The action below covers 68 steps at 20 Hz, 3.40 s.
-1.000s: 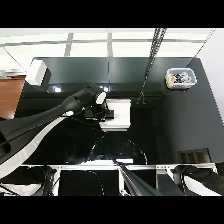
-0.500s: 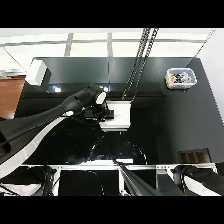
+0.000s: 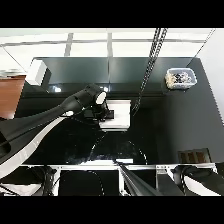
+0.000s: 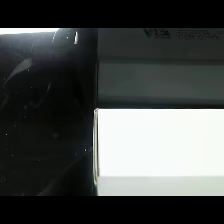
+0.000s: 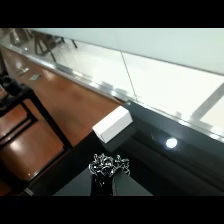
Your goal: Fold the box and place the chain.
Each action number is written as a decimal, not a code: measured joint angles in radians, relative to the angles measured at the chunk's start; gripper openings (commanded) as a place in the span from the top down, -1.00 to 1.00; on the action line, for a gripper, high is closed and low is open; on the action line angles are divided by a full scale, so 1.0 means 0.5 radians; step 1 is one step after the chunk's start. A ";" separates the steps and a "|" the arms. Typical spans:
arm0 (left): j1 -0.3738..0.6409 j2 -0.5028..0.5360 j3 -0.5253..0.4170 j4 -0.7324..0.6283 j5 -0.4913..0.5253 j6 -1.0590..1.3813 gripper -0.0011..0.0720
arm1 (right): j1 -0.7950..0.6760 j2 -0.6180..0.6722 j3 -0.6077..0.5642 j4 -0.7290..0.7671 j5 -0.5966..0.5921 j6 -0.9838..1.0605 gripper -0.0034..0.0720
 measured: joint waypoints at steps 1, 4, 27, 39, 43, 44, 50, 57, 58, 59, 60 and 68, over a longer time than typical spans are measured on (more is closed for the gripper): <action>0.000 0.000 0.000 0.000 -0.005 0.000 0.89 | 0.000 0.003 -0.005 0.005 0.034 0.008 0.88; 0.000 0.000 0.000 0.000 -0.018 0.000 0.89 | 0.000 0.007 -0.061 0.050 0.143 0.029 0.88; 0.002 0.000 0.000 -0.002 -0.028 -0.001 0.89 | 0.317 0.011 -1.856 0.079 -0.044 -0.172 0.86; 0.002 0.000 0.000 -0.008 -0.026 -0.002 0.89 | -0.047 0.065 -2.235 -0.057 -0.195 -0.439 -0.10; 0.002 0.000 0.000 -0.010 -0.016 -0.002 0.89 | -0.359 0.127 -2.421 -0.152 -0.233 -0.907 -0.17; 0.002 0.000 0.000 -0.014 -0.015 -0.002 0.89 | -0.386 0.132 -2.473 -0.173 -0.304 -1.025 -1.00; 0.002 0.000 0.000 -0.015 -0.004 -0.002 0.89 | -0.264 0.066 -2.659 -0.227 -0.864 -1.855 -1.00; 0.002 0.000 0.000 -0.015 -0.002 -0.005 0.89 | -0.093 -0.109 -2.690 -0.151 -1.000 -2.920 -1.00; 0.002 0.000 0.000 -0.015 -0.002 -0.005 0.89 | -0.085 -0.121 -2.690 -0.102 -0.988 -3.021 -1.00; 0.002 0.000 0.000 -0.015 -0.005 -0.005 0.89 | -0.071 -0.134 -2.690 -0.046 -0.970 -3.116 -1.00; 0.002 0.000 0.000 -0.015 -0.006 -0.005 0.89 | -0.053 -0.149 -2.692 0.000 -0.946 -3.195 -1.00; 0.002 0.000 0.000 -0.015 -0.021 -0.001 0.89 | 0.155 -0.291 -2.692 0.160 -0.909 -3.513 -1.00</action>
